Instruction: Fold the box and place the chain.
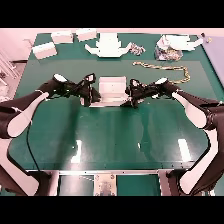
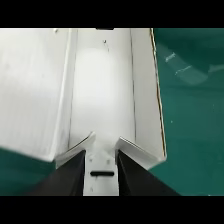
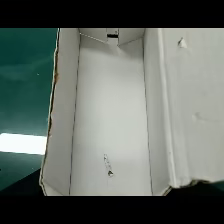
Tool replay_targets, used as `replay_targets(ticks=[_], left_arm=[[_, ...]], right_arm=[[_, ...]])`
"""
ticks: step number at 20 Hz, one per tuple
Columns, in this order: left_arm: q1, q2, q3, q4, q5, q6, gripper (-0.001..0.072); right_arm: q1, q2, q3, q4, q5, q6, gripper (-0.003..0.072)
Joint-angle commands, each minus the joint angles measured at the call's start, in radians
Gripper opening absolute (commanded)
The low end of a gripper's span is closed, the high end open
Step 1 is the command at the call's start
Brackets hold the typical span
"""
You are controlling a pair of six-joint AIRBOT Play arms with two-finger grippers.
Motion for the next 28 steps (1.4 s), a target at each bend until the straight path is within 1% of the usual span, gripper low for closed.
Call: replay_targets(ticks=[1, 3, 4, 5, 6, 7, 8, 9, 13, 16, 17, 18, 19, 20, 21, 24, 28], left_arm=[[-0.041, -0.001, 0.0, -0.006, 0.05, 0.015, 0.024], [-0.048, -0.001, 0.0, -0.013, 0.082, 0.021, 0.0255], [-0.048, -0.001, 0.0, -0.026, 0.088, 0.021, 0.0341], [-0.048, -0.001, 0.0, -0.034, 0.097, 0.021, 0.0378], [-0.048, -0.001, 0.0, -0.034, 0.103, 0.026, 0.0379], [-0.048, -0.001, 0.0, -0.032, 0.103, 0.029, 0.0421], [-0.048, -0.001, 0.0, -0.035, 0.109, 0.026, 0.0631], [-0.048, -0.001, 0.0, -0.036, 0.119, 0.013, 0.0659], [-0.047, -0.001, 0.0, -0.03, 0.105, 0.021, 0.066], [-0.045, -0.001, 0.0, -0.029, 0.14, 0.033, 0.0657], [-0.045, -0.001, 0.0, -0.029, 0.148, 0.059, 0.0607], [-0.04, 0.0, 0.0, -0.029, 0.142, 0.093, 0.0413], [-0.032, 0.0, 0.0, -0.029, 0.134, 0.121, 0.0336], [-0.022, 0.0, 0.0, -0.031, 0.117, 0.135, 0.0224], [-0.007, 0.002, 0.0, -0.031, 0.08, 0.14, 0.0172], [0.035, 0.002, 0.0, -0.047, -0.007, 0.165, 0.017], [0.094, 0.004, 0.0, -0.113, -0.06, 0.196, 0.0171]], right_arm=[[0.0, 0.0, 0.0, 0.0, 0.0, 0.0, 0.0554], [0.0, 0.0, 0.0, 0.0, 0.0, 0.0, 0.0554], [0.0, 0.0, 0.0, 0.0, 0.0, 0.0, 0.0554], [0.0, 0.0, 0.0, 0.0, 0.0, 0.0, 0.0553], [0.0, 0.0, 0.0, 0.0, 0.0, 0.0, 0.0553], [0.0, 0.0, 0.0, 0.0, 0.0, 0.0, 0.0553], [0.0, 0.0, 0.0, 0.0, 0.0, 0.0, 0.0553], [0.0, 0.0, 0.0, 0.0, 0.0, 0.0, 0.0553], [0.0, 0.0, 0.0, 0.0, 0.0, 0.0, 0.0553], [0.0, 0.0, 0.0, 0.0, 0.0, 0.0, 0.0554], [0.0, 0.0, 0.0, 0.0, 0.0, 0.0, 0.0554], [0.0, 0.0, 0.0, 0.0, 0.0, 0.0, 0.0554], [0.0, 0.0, 0.0, 0.0, 0.0, 0.0, 0.0553], [0.0, 0.0, 0.0, 0.0, 0.0, 0.0, 0.0554], [0.0, 0.0, 0.0, 0.0, 0.0, 0.0, 0.0554], [0.0, 0.0, 0.0, 0.0, 0.0, 0.0, 0.0553], [0.0, 0.0, 0.0, 0.0, 0.0, 0.0, 0.0553]])
